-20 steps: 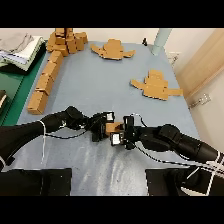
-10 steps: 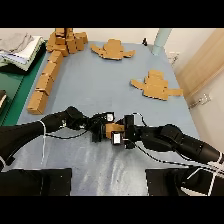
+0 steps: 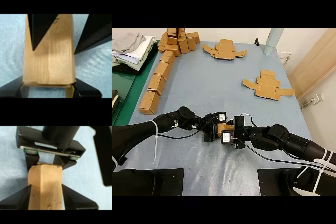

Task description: Fold the box.

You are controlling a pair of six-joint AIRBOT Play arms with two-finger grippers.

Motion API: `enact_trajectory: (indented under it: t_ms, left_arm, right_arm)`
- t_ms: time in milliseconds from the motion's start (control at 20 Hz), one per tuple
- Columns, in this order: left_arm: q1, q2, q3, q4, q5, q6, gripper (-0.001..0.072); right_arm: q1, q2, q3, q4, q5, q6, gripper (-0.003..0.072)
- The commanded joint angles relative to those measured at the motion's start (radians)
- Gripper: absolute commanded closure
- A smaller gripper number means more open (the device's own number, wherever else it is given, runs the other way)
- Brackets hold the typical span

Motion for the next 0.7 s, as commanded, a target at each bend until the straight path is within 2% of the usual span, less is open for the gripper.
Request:
enact_trajectory:
  t_ms: [0, 250, 350, 650]
  left_arm:
    - [0.0, 0.0, 0.001, 0.0, 0.0, 0.0, 0.0295]
    - [0.0, 0.0, 0.001, 0.0, 0.0, 0.0, 0.0295]
    - [0.0, 0.0, 0.001, 0.0, 0.0, 0.0, 0.0295]
    - [0.0, 0.0, 0.001, 0.0, 0.0, 0.0, 0.0295]
  right_arm:
    - [0.003, -0.01, 0.001, 0.01, 0.005, 0.0, 0.011]
    - [0.009, -0.037, 0.002, 0.01, 0.034, 0.0, 0.0124]
    - [0.009, -0.037, 0.002, 0.01, 0.035, 0.0, 0.0286]
    - [0.009, -0.022, 0.005, 0.011, 0.024, 0.0, 0.0289]
